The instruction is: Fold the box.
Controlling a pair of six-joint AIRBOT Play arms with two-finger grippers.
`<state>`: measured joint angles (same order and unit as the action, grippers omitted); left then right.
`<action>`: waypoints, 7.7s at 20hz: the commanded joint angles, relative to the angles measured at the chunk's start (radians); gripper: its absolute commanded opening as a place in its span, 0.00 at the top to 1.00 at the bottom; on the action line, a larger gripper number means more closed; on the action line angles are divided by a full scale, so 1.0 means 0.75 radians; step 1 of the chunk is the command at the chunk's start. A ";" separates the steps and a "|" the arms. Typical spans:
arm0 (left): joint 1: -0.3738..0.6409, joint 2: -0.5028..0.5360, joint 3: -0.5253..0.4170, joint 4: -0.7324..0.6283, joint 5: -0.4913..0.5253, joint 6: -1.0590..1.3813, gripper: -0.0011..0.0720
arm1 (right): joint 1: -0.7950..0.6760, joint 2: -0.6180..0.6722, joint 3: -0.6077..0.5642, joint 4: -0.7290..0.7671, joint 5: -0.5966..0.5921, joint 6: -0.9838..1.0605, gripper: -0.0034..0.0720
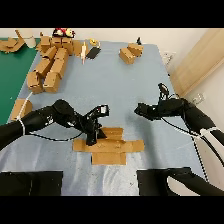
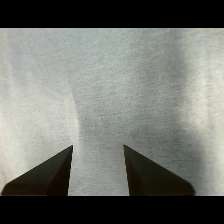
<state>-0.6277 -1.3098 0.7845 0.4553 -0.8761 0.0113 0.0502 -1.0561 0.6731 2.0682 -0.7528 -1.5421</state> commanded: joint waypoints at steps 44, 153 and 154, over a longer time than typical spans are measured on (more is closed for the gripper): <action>0.006 -0.005 0.000 0.012 0.027 -0.005 0.97 | 1.971 0.249 -0.448 -1.403 -0.086 0.674 0.35; 0.006 -0.005 -0.001 0.012 0.027 -0.004 0.97 | 0.584 0.046 -0.288 0.173 -0.091 -1.944 0.05; 0.006 -0.005 0.000 0.012 0.027 -0.005 0.97 | 0.584 0.047 -0.288 0.173 -0.093 -1.944 0.13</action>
<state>-0.6235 -1.3128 0.7845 0.4641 -0.8581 0.0082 0.4870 -1.0172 0.4572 2.2017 -0.8204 -3.0013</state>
